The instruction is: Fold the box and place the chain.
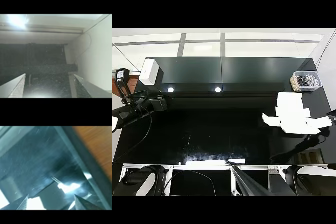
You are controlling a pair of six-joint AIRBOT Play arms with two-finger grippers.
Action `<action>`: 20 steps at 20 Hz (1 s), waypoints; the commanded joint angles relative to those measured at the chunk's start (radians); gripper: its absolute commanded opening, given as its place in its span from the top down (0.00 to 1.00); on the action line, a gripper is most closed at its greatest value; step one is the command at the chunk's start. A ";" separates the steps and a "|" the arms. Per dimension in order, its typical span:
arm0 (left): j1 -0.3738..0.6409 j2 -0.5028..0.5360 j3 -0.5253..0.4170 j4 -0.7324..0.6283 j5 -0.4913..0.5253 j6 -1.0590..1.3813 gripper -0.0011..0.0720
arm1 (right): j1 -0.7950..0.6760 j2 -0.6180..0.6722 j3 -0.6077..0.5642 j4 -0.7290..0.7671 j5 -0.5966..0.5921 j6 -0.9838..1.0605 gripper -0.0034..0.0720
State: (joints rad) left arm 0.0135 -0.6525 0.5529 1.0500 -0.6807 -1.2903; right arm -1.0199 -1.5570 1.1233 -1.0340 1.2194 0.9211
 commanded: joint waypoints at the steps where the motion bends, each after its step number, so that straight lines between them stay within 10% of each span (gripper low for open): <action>1: 0.000 -0.008 0.000 -0.001 0.000 0.001 0.02 | 0.000 -0.105 0.025 0.103 0.203 -0.047 0.00; 14: 0.000 -0.009 0.000 -0.002 0.000 0.000 0.03 | -0.001 -0.178 0.043 0.140 0.377 -0.043 0.03; 20: 0.000 -0.009 0.000 -0.016 -0.001 0.001 0.03 | 0.000 -0.163 0.043 0.147 0.399 -0.096 0.88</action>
State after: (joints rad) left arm 0.0135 -0.6605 0.5529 1.0405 -0.6811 -1.2900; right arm -1.0206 -1.7287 1.1660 -0.8944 1.5974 0.8547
